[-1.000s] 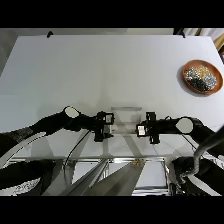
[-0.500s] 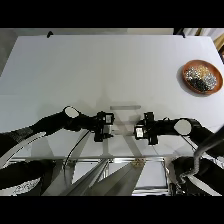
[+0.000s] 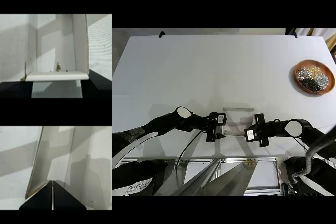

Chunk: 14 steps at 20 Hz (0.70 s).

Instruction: Fold the box and place the chain.

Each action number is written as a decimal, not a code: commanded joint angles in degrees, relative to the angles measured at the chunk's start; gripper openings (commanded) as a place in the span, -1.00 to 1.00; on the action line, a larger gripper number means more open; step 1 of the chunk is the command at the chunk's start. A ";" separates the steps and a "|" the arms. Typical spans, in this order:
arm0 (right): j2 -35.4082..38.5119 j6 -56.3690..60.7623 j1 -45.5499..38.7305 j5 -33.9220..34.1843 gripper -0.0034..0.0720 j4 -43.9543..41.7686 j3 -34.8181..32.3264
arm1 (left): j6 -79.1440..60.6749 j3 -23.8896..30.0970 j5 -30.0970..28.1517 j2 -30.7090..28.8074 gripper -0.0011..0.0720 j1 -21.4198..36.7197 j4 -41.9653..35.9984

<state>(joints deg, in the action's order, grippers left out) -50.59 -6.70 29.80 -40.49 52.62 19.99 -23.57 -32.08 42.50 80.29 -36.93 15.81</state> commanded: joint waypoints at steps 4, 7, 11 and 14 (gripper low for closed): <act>12.85 23.76 0.42 -6.56 -0.87 16.92 -0.02 | 0.02 0.00 -0.26 -0.04 -0.89 0.04 0.09; 24.09 40.33 0.42 -7.26 -0.87 22.84 0.00 | 0.02 0.00 -0.26 -0.04 -0.89 0.04 0.09; 31.91 80.65 0.42 -7.19 -0.88 47.65 0.00 | 0.02 0.00 -0.26 -0.04 -0.89 0.04 0.09; 29.97 92.74 0.42 -10.03 -0.89 48.35 0.00 | 0.02 0.00 -0.26 -0.02 -0.89 0.04 0.09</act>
<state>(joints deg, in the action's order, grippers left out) -21.47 65.98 30.15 -48.21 93.45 19.99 -23.53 -32.10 42.24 80.29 -36.93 15.86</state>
